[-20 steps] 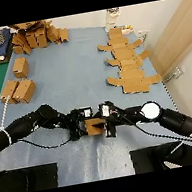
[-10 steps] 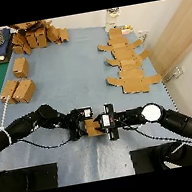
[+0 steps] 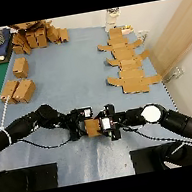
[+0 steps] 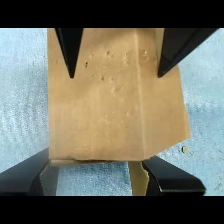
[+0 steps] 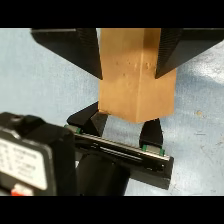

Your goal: Fold the box.

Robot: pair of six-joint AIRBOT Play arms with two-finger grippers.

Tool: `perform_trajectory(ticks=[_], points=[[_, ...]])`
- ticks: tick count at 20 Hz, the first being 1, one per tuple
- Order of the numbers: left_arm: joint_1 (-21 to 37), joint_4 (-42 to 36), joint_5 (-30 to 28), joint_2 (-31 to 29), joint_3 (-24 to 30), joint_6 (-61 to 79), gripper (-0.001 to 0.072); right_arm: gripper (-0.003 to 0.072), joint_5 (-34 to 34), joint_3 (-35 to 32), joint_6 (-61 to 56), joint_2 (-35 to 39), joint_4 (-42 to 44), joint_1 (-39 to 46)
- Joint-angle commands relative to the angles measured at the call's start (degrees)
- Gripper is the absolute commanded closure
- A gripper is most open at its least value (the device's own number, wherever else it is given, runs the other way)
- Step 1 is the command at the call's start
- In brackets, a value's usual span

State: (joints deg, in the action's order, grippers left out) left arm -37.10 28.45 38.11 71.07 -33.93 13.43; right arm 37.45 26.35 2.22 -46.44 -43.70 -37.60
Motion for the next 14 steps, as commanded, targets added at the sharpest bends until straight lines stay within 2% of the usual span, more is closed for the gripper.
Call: perform_trajectory(ticks=[1, 9, 14], points=[[-0.1, 0.0, 0.0, 0.0, 0.0, 0.0, 0.0187, 0.0169, -0.5, -0.1, 0.0, 0.1, -1.1, 0.0], [-0.1, 0.0, 0.0, 0.0, 0.0, 0.0, 0.0187, 0.0171, -2.5, -0.5, -1.5, 0.0, -4.3, -2.3], [-0.1, -0.1, 0.0, 0.0, 0.0, 0.0, 0.0187, 0.0174, -4.2, -1.0, -9.2, -0.1, -10.6, -3.2]])
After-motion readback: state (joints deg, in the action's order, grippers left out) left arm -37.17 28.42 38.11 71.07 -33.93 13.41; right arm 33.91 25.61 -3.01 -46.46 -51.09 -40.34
